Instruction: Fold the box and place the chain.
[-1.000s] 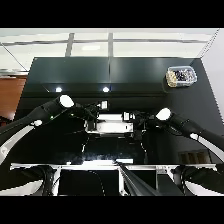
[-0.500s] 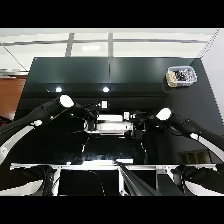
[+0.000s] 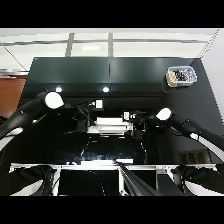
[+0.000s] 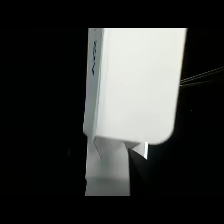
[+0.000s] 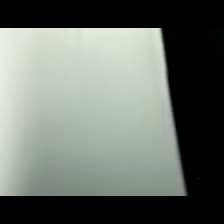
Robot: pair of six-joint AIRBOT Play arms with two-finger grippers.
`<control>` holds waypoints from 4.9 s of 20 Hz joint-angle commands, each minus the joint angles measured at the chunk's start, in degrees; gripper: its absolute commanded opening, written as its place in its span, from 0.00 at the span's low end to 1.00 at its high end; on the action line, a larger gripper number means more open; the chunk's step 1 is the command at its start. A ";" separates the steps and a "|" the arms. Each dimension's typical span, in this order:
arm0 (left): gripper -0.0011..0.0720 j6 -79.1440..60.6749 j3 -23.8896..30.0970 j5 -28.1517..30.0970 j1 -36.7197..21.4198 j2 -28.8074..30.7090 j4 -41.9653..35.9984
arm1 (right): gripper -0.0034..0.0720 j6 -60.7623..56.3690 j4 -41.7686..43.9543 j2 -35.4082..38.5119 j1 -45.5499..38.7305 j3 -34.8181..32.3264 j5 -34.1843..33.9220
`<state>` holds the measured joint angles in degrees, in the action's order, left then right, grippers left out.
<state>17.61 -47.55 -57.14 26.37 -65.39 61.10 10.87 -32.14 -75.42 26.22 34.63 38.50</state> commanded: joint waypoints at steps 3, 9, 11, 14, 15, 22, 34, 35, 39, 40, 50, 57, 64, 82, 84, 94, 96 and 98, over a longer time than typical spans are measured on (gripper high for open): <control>0.06 27.56 0.15 -6.64 0.35 11.98 8.39 | 0.35 0.02 -0.04 -0.02 0.02 -0.02 0.07; 0.05 34.25 12.26 -3.23 8.28 11.65 -13.81 | 0.35 0.02 -0.04 -0.02 0.02 -0.02 0.07; 0.06 34.01 17.33 13.18 9.55 11.63 -20.87 | 0.35 0.02 -0.04 -0.02 0.02 -0.02 0.04; 0.06 24.52 20.41 32.85 8.26 10.99 -34.99 | 0.35 0.02 -0.04 -0.02 0.02 -0.02 0.07; 0.06 21.57 20.24 37.11 7.61 10.10 -38.27 | 0.35 0.02 -0.04 -0.02 0.02 -0.02 0.07; 0.06 21.64 12.98 38.93 5.22 -1.68 -31.47 | 0.35 0.00 -0.04 -0.02 0.02 -0.02 0.07; 0.06 29.16 -1.86 11.61 1.60 -15.26 -10.64 | 0.35 0.00 -0.04 -0.02 0.02 -0.02 0.04; 0.06 29.24 -2.36 10.71 1.05 -14.16 -9.11 | 0.35 0.00 -0.04 -0.02 0.02 -0.02 0.07; 0.06 29.35 -1.53 2.19 -1.73 -4.85 -5.42 | 0.35 0.00 -0.04 -0.02 0.02 -0.02 0.07; 0.06 29.24 -0.35 1.68 -2.56 -1.90 -5.07 | 0.35 0.00 -0.04 -0.02 0.02 -0.02 0.07; 0.98 -8.59 11.19 4.20 -3.21 6.23 -4.48 | 0.35 0.00 -0.04 -0.02 0.02 -0.02 0.07; 0.74 -8.46 11.17 11.98 2.16 2.05 -3.04 | 0.35 0.00 -0.04 -0.02 0.02 -0.02 0.07; 0.39 -7.91 11.15 12.31 3.54 -0.15 -4.28 | 0.35 0.00 -0.04 -0.02 0.02 -0.02 0.07; 0.39 -7.76 11.21 15.10 3.54 -5.01 -18.14 | 0.35 0.00 -0.04 -0.02 0.02 -0.02 0.04; 0.43 -7.78 11.21 14.95 3.61 -5.01 -18.18 | 0.35 0.00 -0.04 -0.02 0.02 -0.02 0.07; 0.27 -7.87 10.62 14.03 3.13 -4.24 -16.72 | 0.35 0.00 -0.04 -0.02 0.02 -0.02 0.04; 0.06 0.13 8.20 9.38 1.57 -2.43 -11.96 | 0.35 0.00 -0.04 -0.02 0.02 -0.02 0.07; 0.06 13.03 5.44 3.67 -1.46 0.83 -5.51 | 0.35 0.00 -0.04 -0.02 0.02 -0.02 0.04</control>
<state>17.08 -39.35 -46.81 27.57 -67.51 48.03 10.87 -32.18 -75.42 26.22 34.63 38.52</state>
